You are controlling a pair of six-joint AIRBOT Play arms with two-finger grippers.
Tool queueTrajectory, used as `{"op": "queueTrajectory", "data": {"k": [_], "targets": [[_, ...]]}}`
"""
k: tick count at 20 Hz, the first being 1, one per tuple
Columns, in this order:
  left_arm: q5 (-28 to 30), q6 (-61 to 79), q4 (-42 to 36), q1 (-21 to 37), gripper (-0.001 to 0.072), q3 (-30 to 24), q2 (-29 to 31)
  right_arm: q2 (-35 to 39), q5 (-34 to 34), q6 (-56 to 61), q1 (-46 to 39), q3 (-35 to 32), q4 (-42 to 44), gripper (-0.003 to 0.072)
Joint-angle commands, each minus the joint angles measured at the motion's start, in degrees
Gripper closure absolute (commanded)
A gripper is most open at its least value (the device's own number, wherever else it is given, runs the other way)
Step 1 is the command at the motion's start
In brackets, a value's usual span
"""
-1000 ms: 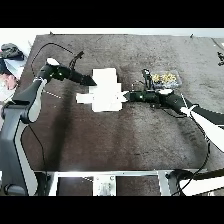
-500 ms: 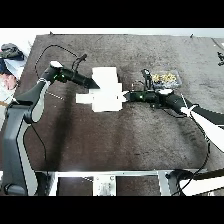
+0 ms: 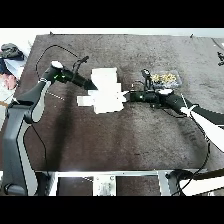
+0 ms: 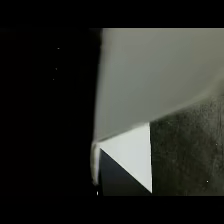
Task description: Fold the box and place the chain.
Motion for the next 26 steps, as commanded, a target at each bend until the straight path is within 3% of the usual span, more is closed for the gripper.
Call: {"op": "queueTrajectory", "data": {"k": [1,2,11,22,26], "targets": [[0.92,4.57,0.76,0.00,0.0699,0.04,-0.04,0.11,0.00,0.00,-0.26,0.07,-0.07,0.0361],[0.98,6.99,0.63,0.00,0.0699,0.04,-0.04,0.33,0.44,-0.02,-0.74,0.09,-0.26,0.0198],[-0.22,32.59,0.46,-0.26,0.0705,0.00,0.20,5.60,2.82,0.26,-14.56,0.07,-1.81,0.0220],[6.23,45.44,-1.95,-0.42,0.0705,-1.01,-0.09,5.49,3.48,0.59,-15.06,0.07,-6.34,0.0220],[7.91,50.51,-1.81,-0.42,0.0703,-4.96,-0.11,5.49,3.45,-0.02,-15.06,0.07,-6.40,0.0220]]}}
